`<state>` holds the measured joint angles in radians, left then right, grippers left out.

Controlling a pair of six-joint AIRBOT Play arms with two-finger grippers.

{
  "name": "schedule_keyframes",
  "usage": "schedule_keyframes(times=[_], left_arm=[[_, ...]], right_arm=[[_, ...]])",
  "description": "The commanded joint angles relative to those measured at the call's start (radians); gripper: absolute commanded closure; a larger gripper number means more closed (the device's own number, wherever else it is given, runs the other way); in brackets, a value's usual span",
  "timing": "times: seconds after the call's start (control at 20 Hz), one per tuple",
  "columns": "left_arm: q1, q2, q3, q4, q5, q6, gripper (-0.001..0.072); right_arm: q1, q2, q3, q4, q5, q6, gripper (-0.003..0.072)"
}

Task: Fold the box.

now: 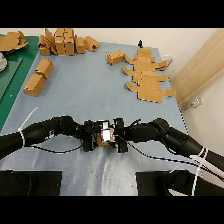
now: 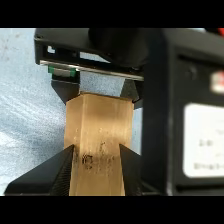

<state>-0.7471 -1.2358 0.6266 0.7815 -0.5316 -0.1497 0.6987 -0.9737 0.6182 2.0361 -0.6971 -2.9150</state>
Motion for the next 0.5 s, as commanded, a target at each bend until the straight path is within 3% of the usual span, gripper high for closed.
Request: schedule_keyframes(times=[0.0, 0.45], left_arm=[[0.000, 0.001, 0.000, 0.000, 0.000, 0.000, 0.0241], [0.000, 0.001, 0.000, 0.000, 0.000, 0.000, 0.0241]], right_arm=[[0.020, 0.001, 0.000, -0.009, 0.010, -0.002, 0.0229], [0.020, 0.037, 0.000, -0.012, 0.007, -0.002, 0.0360]])
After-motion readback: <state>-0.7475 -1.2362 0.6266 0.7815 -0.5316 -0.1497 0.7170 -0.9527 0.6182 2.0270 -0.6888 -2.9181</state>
